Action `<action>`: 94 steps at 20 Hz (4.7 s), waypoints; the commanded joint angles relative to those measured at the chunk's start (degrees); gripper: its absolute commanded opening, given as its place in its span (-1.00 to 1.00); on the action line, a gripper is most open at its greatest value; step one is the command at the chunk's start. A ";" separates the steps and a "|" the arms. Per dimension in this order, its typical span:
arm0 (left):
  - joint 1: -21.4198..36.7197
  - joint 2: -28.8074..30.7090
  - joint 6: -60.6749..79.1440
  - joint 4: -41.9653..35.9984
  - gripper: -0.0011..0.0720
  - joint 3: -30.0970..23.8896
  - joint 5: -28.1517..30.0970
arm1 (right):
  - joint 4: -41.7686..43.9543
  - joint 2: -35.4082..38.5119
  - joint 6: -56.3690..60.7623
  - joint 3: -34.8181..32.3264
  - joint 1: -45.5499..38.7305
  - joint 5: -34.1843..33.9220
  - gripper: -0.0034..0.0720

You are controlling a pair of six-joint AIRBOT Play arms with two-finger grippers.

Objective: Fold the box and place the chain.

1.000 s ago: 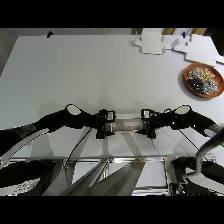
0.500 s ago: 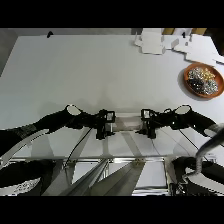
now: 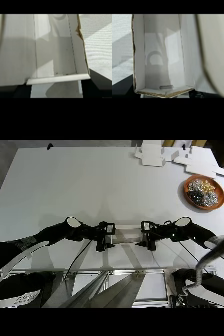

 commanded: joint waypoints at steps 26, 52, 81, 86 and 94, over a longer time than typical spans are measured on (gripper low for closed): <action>-0.04 -0.04 0.02 0.02 -0.40 -0.02 -0.07 | -24.50 18.53 27.32 0.00 -4.59 5.84 0.92; -0.04 -0.04 0.02 0.02 -0.40 -0.02 -0.09 | -7.54 32.98 31.91 0.00 -9.31 16.65 0.46; -0.04 -0.04 0.02 0.02 -0.40 -0.02 -0.09 | 6.73 7.65 43.93 4.42 -0.94 0.90 -0.64; -0.04 -0.04 0.02 0.02 -0.40 -0.02 -0.11 | -6.93 17.51 38.07 5.70 -6.32 10.97 -0.82; -0.04 -0.04 0.02 0.02 -0.40 -0.02 -0.24 | -21.33 23.45 14.29 0.04 -6.82 11.96 -0.54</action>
